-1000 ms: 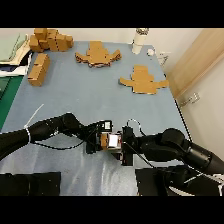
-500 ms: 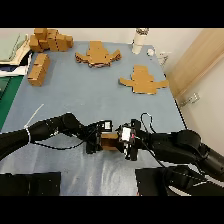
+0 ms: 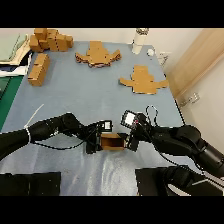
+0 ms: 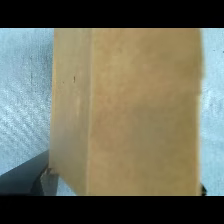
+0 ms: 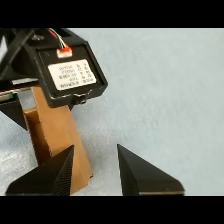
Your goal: Fold the box.
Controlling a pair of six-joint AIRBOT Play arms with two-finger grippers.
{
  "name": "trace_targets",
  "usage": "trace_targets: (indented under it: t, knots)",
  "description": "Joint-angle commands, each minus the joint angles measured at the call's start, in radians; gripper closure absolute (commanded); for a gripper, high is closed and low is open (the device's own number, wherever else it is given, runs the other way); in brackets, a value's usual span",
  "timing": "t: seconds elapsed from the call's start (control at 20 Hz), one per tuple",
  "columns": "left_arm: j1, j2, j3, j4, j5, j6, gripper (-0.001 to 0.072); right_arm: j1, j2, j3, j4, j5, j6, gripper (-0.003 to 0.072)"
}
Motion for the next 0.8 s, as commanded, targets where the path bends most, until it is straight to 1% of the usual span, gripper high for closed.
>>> trace_targets:
  t: [0.0,0.15,0.25,0.3,0.35,0.55,0.65,0.75]
  knots:
    - [0.001,0.0,0.001,0.0,0.0,0.0,0.029,-0.001,-0.071,0.0,0.068,-0.011,-0.1,0.0288]
    - [0.001,0.0,0.001,0.0,0.0,0.0,0.029,0.028,-0.105,-0.002,0.148,-0.094,-0.224,0.0288]
    - [0.001,0.0,0.001,0.0,0.0,0.0,0.029,0.065,-0.105,-0.006,0.147,-0.125,-0.226,0.029]
    - [0.001,0.0,0.001,0.0,0.0,0.0,0.029,0.08,-0.105,-0.012,0.145,-0.124,-0.226,0.0329]
    - [0.001,0.0,0.001,0.0,0.0,0.0,0.029,0.091,-0.105,-0.021,0.147,-0.108,-0.224,0.0351]
    - [0.001,0.0,0.001,0.0,0.0,0.0,0.029,0.148,-0.103,-0.057,0.164,-0.034,-0.223,0.0345]
    - [0.001,0.0,0.001,0.0,0.0,0.0,0.029,0.172,-0.103,-0.07,0.125,0.015,-0.223,0.0311]
    - [0.001,0.0,0.001,0.0,0.0,0.0,0.029,0.177,-0.103,-0.071,0.06,0.061,-0.223,0.0311]
